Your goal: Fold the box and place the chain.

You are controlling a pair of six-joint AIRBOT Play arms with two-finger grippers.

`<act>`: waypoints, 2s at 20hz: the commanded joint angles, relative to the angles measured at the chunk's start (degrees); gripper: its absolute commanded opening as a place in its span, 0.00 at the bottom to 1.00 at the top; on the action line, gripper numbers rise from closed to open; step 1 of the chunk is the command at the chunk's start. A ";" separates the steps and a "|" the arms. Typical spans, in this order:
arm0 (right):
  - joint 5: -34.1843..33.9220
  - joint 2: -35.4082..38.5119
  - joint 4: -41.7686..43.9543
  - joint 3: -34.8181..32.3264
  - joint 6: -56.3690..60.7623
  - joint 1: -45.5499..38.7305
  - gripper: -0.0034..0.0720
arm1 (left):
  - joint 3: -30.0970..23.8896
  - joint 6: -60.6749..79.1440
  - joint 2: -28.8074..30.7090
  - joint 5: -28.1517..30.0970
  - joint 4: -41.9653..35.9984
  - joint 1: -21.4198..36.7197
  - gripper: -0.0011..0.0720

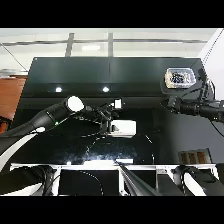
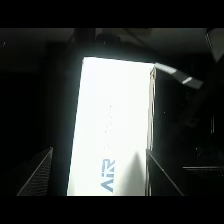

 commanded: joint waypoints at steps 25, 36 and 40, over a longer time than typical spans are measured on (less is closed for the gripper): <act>-0.66 0.04 -0.09 0.00 0.00 -0.02 0.10 | 0.04 -0.20 -2.05 -2.60 1.66 -0.52 0.99; -0.66 0.04 -0.09 0.00 0.00 -0.02 0.10 | 0.02 -4.85 -5.07 1.81 6.51 -5.46 0.99; -0.68 0.04 -0.09 0.00 0.00 -0.02 0.10 | 0.07 -12.52 -6.73 6.95 10.54 -7.61 0.95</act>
